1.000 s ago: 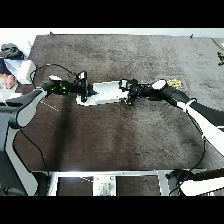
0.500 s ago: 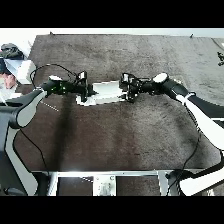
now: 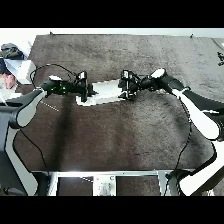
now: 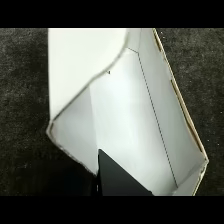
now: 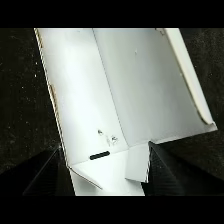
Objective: Fold the box and place the chain.
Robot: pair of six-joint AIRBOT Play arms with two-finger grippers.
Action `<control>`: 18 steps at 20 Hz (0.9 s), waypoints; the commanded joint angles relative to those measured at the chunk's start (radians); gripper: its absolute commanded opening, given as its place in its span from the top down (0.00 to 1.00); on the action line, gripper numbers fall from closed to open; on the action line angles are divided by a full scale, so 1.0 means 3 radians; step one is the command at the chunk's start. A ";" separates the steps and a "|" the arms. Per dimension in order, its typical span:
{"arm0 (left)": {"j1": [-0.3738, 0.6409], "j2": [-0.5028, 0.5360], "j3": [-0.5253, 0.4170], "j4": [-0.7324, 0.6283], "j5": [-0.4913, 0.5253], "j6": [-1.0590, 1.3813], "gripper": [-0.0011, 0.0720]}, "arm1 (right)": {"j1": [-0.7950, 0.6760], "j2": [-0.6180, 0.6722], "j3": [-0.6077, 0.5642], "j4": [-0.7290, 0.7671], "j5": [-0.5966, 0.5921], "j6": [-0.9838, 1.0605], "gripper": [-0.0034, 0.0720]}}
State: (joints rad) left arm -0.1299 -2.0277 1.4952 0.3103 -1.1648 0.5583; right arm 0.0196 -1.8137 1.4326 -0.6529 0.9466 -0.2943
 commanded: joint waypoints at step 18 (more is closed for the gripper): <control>-0.0001 0.0003 -0.0001 -0.0001 0.0144 0.0004 0.97 | -0.0084 -0.0528 0.0650 0.0122 0.0752 -0.0075 0.07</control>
